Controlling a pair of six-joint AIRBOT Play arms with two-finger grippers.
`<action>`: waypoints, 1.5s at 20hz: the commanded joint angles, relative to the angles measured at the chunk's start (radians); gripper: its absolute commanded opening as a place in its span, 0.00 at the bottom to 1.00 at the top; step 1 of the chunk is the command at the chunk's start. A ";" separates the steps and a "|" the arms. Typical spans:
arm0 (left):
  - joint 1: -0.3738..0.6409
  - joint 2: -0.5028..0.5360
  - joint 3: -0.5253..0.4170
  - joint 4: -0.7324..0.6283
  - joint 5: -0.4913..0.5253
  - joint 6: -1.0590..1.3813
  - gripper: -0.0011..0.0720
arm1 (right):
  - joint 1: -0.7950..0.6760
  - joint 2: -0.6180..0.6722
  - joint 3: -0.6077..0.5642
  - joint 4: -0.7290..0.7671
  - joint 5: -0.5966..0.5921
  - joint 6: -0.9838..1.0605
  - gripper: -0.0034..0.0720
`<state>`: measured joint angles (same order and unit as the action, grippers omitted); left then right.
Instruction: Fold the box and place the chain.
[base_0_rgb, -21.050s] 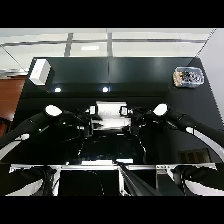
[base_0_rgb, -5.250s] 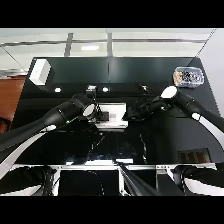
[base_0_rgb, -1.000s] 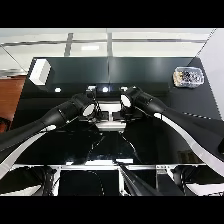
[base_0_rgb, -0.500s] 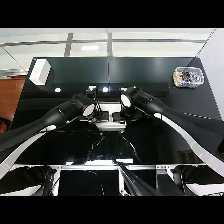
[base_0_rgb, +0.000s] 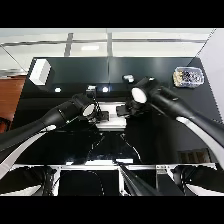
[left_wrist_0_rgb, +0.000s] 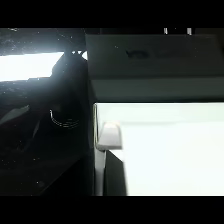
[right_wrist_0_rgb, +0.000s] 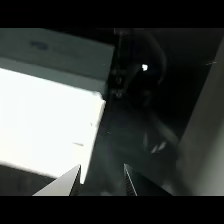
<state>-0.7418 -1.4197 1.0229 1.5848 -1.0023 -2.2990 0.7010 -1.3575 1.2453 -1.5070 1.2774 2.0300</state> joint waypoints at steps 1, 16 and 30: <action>0.000 0.000 0.000 0.000 0.000 0.001 0.05 | -0.006 0.174 0.001 -0.275 0.061 -0.056 0.47; 0.000 -0.001 0.000 0.000 -0.004 0.001 0.05 | -0.916 -0.258 0.225 -0.034 -0.460 -0.084 1.00; 0.000 -0.001 0.000 0.000 0.000 0.001 0.05 | -0.963 -0.690 0.647 0.014 -0.176 -0.206 0.77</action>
<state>-0.7418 -1.4197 1.0229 1.5848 -1.0035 -2.2978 -0.2588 -2.0182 1.8805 -1.5166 1.0809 1.8450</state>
